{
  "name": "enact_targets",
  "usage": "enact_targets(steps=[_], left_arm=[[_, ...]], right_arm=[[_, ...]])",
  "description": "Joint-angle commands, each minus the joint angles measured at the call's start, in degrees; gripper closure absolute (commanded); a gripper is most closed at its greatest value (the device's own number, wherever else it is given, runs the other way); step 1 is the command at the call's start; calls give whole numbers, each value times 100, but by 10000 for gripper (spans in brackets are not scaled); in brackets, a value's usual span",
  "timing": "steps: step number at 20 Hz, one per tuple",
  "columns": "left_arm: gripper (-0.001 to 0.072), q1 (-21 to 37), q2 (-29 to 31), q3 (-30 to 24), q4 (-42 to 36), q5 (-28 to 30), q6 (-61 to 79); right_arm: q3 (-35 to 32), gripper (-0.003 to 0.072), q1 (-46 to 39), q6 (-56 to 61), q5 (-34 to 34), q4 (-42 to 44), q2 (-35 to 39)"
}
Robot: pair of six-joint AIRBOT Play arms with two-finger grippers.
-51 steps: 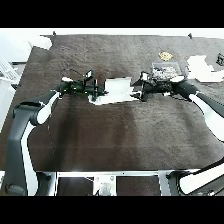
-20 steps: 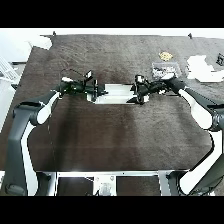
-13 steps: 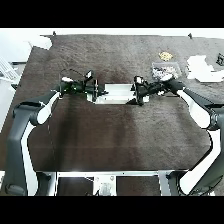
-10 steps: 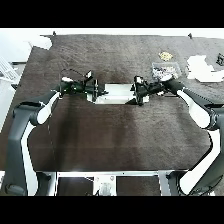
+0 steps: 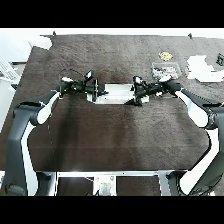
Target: Fold the box and place the chain.
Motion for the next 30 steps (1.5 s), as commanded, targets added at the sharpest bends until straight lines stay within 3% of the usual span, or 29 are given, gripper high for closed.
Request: enact_targets(steps=[1,10,11,12,30], left_arm=[[687,4,4,7,2,2,0],[688,4,4,7,-2,11,2],[687,4,4,7,-2,11,0],[687,4,4,7,-2,11,2],[688,4,4,7,-68,55,0]], right_arm=[[7,14,4,0,-26,-2,-37],[15,58,4,-2,-39,-87,-44],[15,111,4,-2,-39,-87,-44],[15,115,4,-2,-39,-87,-44],[15,115,-4,-2,-33,-83,-42]])
